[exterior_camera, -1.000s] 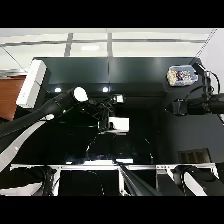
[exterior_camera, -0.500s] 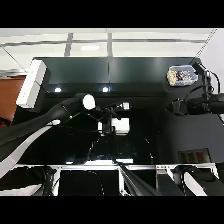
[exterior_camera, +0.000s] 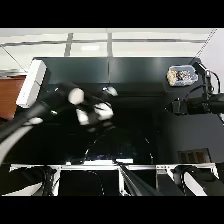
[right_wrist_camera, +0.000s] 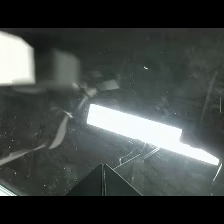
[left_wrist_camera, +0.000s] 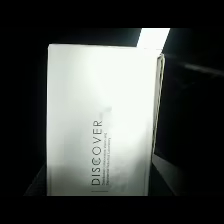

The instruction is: Fold the box and place the chain.

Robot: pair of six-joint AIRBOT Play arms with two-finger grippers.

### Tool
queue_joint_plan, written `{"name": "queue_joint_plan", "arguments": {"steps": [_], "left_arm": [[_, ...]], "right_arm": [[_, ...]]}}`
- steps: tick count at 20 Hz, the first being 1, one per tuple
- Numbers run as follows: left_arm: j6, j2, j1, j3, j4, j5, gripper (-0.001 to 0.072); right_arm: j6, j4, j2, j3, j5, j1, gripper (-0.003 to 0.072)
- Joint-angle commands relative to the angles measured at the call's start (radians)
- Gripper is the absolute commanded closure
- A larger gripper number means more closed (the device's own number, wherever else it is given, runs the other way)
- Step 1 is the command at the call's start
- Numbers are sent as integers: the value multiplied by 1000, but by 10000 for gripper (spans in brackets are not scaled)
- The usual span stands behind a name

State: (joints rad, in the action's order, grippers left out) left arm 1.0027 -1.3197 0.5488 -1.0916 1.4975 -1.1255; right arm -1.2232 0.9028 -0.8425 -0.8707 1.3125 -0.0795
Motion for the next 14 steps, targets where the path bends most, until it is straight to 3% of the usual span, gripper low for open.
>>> {"name": "queue_joint_plan", "arguments": {"steps": [1,3,7,10,14], "left_arm": [[265,102,-296,4,121,-305,379],[317,126,-538,38,120,-351,379],[382,126,-975,105,84,-305,378],[235,126,-1151,97,84,-291,370],[71,125,-1251,102,71,-149,370]], "right_arm": [[0,-1,0,0,-6,-1,673],[0,-1,0,0,-17,0,673],[0,0,0,0,-51,0,672],[0,0,0,0,-82,-1,673],[0,0,0,0,-115,-1,673]]}}
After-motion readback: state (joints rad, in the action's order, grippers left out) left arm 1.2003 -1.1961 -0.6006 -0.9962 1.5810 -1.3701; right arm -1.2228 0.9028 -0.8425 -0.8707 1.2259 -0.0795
